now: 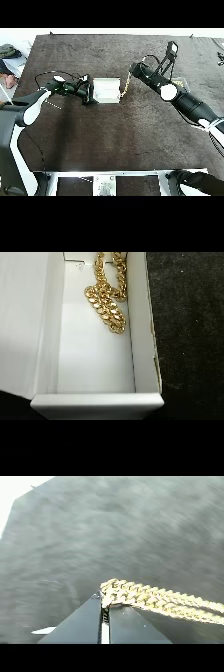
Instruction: Fold the box and place the chain.
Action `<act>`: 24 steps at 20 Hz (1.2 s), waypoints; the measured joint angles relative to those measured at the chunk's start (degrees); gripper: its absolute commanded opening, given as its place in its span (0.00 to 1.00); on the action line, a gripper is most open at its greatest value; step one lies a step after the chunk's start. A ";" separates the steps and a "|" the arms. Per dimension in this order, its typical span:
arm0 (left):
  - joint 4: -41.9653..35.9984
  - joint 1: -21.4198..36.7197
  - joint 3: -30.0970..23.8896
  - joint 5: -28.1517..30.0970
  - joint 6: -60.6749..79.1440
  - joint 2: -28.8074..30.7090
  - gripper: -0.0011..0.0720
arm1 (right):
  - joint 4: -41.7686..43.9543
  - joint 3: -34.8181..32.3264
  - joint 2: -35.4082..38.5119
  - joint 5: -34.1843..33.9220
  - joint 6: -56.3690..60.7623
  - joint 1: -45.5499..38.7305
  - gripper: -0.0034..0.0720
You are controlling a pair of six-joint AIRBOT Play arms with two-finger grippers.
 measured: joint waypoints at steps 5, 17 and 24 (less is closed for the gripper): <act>-0.02 0.00 0.00 0.02 0.00 0.00 0.57 | -1.05 2.25 1.29 -1.77 -0.48 4.31 0.03; -0.02 0.00 0.00 0.02 0.02 0.00 0.57 | -1.68 5.62 1.57 -6.16 -1.16 11.89 0.03; 0.00 0.00 0.00 0.02 0.00 0.00 0.57 | -2.91 8.00 1.57 -7.30 -1.46 13.27 0.03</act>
